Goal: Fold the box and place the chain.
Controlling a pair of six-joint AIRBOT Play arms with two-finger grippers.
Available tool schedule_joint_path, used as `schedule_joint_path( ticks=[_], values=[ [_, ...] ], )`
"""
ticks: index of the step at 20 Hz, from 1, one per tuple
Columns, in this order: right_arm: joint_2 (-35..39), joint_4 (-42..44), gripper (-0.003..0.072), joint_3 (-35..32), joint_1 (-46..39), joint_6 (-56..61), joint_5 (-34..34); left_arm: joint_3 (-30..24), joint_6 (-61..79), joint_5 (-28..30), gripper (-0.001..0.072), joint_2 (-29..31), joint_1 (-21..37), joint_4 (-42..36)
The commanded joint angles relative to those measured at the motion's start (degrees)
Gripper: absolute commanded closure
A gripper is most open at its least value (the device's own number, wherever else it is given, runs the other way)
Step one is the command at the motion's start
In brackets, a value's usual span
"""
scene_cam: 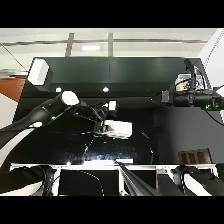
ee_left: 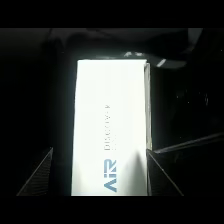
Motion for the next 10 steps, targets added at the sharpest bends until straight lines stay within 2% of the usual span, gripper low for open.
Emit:
schedule_joint_path(
  ticks=[1, 10],
  values=[
    [0.04, -0.81, 0.0644, 0.02, -0.02, -0.04, 0.46, 1.4, -0.59, -0.79, 0.0001, -2.08, -0.61, 2.25],
    [0.04, -1.9, 0.0644, 0.02, -0.02, -0.24, 0.22, 1.38, -4.52, -1.11, 0.0001, -2.16, -0.61, 2.21]
  ],
)
